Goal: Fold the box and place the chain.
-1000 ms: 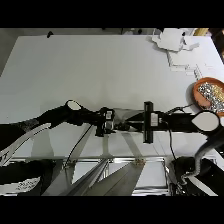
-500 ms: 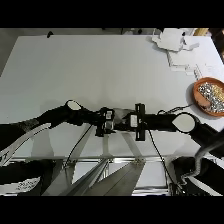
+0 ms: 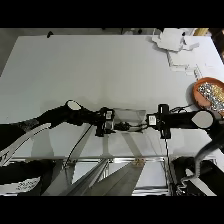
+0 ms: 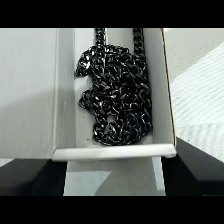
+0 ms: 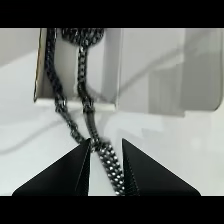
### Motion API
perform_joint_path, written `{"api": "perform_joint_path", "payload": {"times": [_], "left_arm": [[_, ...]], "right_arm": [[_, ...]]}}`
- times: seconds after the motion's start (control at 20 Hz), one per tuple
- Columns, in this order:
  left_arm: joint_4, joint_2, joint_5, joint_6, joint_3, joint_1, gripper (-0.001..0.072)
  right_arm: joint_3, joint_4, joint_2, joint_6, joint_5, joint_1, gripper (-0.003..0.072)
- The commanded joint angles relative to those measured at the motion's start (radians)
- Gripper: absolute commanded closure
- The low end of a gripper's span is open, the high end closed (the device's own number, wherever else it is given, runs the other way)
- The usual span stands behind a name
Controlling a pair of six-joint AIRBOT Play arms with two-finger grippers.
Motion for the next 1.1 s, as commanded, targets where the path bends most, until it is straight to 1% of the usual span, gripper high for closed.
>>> {"api": "perform_joint_path", "payload": {"times": [0.0, 0.1, 0.3, 0.35, 0.4, 0.5, 0.55, 0.65, 0.7, 0.75, 0.8, 0.9, 0.95, 1.05], "left_arm": [[0.000, 0.001, 0.000, 0.000, 0.000, 0.000, 0.0347], [0.000, 0.001, 0.000, 0.000, 0.000, 0.000, 0.0347], [0.000, 0.001, 0.000, 0.000, 0.000, 0.000, 0.0347], [0.000, 0.001, 0.000, 0.000, 0.000, 0.000, 0.0347], [0.000, 0.001, 0.000, 0.000, 0.000, 0.000, 0.0347], [0.000, 0.001, 0.000, 0.000, 0.000, 0.000, 0.0347], [0.000, 0.001, 0.000, 0.000, 0.000, 0.000, 0.0347], [0.000, 0.001, 0.000, 0.000, 0.000, 0.000, 0.0347], [0.000, 0.001, 0.000, 0.000, 0.000, 0.000, 0.0347], [0.000, 0.001, 0.000, 0.000, 0.000, 0.000, 0.0347], [0.000, 0.001, 0.000, 0.000, 0.000, 0.000, 0.0347], [0.000, 0.000, 0.000, 0.000, 0.000, 0.000, 0.0347], [0.000, 0.001, 0.000, 0.000, 0.000, 0.000, 0.0347], [0.000, 0.001, 0.000, 0.000, 0.000, 0.000, 0.0347]], "right_arm": [[-0.012, 0.072, -0.107, -0.087, -0.032, -0.036, 0.0469], [-0.012, 0.129, -0.179, -0.134, -0.053, -0.036, 0.0470], [-0.012, 0.137, -0.279, -0.149, -0.056, -0.036, 0.0476], [-0.012, 0.136, -0.290, -0.149, -0.056, -0.036, 0.0556], [-0.012, 0.130, -0.290, -0.145, -0.055, -0.036, 0.0670], [-0.010, 0.086, -0.259, -0.076, -0.051, -0.036, 0.0670], [-0.008, 0.034, -0.227, -0.014, -0.049, -0.036, 0.0670], [0.009, -0.099, -0.119, 0.083, 0.013, -0.036, 0.0670], [0.018, -0.129, -0.057, 0.097, 0.055, -0.036, 0.0670], [0.023, -0.117, 0.011, 0.096, 0.080, -0.036, 0.0670], [0.023, -0.052, 0.063, 0.093, 0.079, -0.031, 0.0670], [0.023, 0.132, 0.126, 0.054, 0.026, 0.014, 0.0670], [0.023, 0.208, 0.138, 0.018, -0.021, 0.050, 0.0670], [0.023, 0.354, 0.129, -0.011, -0.161, 0.148, 0.0670]]}}
